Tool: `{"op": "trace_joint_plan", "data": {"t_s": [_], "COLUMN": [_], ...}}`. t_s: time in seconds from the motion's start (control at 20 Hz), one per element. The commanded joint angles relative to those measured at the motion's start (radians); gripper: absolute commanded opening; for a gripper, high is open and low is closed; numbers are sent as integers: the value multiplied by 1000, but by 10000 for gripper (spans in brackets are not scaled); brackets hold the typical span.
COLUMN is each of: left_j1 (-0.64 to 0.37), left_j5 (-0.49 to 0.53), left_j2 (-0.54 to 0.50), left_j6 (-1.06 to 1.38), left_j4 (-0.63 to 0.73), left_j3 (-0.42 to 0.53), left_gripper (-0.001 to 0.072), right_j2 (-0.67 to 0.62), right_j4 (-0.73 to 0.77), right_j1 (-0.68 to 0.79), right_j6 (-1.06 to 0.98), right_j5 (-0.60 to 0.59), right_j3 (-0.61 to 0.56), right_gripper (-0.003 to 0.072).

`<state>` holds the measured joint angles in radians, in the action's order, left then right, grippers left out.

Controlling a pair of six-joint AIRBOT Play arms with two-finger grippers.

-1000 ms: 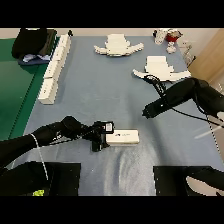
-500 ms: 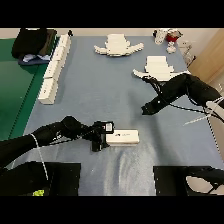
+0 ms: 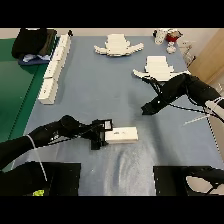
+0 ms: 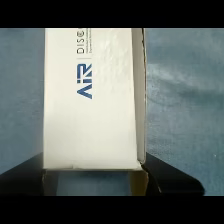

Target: Fold the box.

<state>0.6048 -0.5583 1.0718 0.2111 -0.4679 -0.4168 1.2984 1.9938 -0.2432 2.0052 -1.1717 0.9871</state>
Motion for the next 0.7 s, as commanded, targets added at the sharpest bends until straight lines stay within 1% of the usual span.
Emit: {"op": "trace_joint_plan", "data": {"t_s": [0.0,0.05,0.1,0.2,0.3,0.35,0.45,0.6,0.65], "left_j1": [-85,-147,-214,-380,-547,-637,-806,-1025,-1081], "left_j5": [-5,-27,-70,-199,-294,-327,-383,-482,-494], "left_j2": [-128,-193,-254,-373,-461,-497,-546,-563,-564], "left_j6": [-298,-448,-575,-846,-1072,-1128,-1154,-1143,-1142], "left_j4": [-115,-209,-312,-545,-689,-732,-756,-789,-795], "left_j3": [-1,-1,-1,-1,-1,-1,-1,2,9], "left_gripper": [455,456,456,455,456,455,455,456,455], "right_j2": [1,1,1,1,1,1,1,1,1], "right_j4": [0,0,0,0,0,0,0,0,0], "right_j1": [0,0,0,0,0,0,0,0,0], "right_j6": [0,0,0,0,0,0,0,0,0], "right_j5": [0,0,0,0,0,0,0,0,0], "right_j3": [1,1,1,0,1,1,1,1,1], "right_gripper": [6,6,6,6,6,6,6,6,6]}}
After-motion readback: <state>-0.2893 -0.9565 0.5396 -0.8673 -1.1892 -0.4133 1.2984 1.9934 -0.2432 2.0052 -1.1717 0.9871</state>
